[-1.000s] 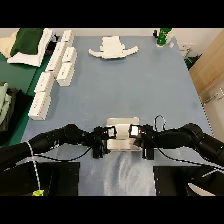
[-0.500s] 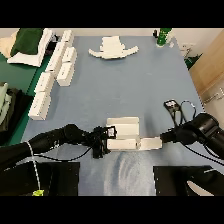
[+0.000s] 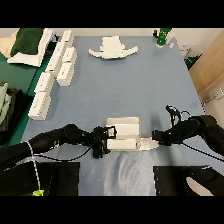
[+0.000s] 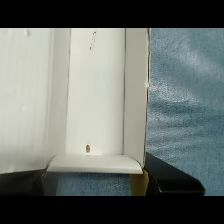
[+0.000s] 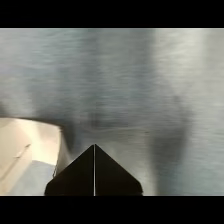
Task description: Fold the box.
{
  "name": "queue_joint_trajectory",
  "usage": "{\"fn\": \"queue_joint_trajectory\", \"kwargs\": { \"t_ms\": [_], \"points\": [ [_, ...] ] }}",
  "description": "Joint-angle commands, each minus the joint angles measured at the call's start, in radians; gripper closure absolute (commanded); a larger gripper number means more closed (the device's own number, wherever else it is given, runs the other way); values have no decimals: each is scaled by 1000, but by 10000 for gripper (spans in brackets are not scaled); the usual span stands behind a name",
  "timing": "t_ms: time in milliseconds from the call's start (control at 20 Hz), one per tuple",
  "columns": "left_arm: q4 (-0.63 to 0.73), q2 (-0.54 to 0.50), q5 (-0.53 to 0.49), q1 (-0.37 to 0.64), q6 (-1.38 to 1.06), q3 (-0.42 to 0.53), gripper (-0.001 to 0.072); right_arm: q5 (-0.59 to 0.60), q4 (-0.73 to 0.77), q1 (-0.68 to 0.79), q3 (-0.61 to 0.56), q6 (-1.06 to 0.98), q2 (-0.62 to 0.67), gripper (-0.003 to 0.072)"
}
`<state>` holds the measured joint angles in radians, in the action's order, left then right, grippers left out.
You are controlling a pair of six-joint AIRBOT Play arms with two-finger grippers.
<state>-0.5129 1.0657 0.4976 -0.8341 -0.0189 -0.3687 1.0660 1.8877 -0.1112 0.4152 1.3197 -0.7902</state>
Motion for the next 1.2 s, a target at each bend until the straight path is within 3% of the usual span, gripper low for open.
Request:
{"fn": "queue_joint_trajectory", "kwargs": {
  "t_ms": [0, 400, 550, 600, 650, 700, 1150],
  "points": [
    [0, 0, 0, -1, 0, 0, 268, -18, 190, 11, -1, 77, 50, 681],
    [0, 0, 0, -1, 0, 0, 268, 16, 164, 11, 5, 122, 79, 680],
    [0, 0, 0, -1, 0, 0, 269, 16, 243, 10, 5, 187, 64, 668],
    [0, 0, 0, -1, 0, 0, 269, 15, 263, 6, 5, 212, 64, 587],
    [0, 0, 0, -1, 0, 0, 268, 13, 269, 3, 5, 220, 64, 365],
    [0, 0, 0, -1, 0, 0, 268, 12, 269, 3, 5, 220, 64, 239],
    [0, 0, 0, -1, 0, 0, 269, 13, 337, 3, 5, 253, 64, 239]
  ]
}}
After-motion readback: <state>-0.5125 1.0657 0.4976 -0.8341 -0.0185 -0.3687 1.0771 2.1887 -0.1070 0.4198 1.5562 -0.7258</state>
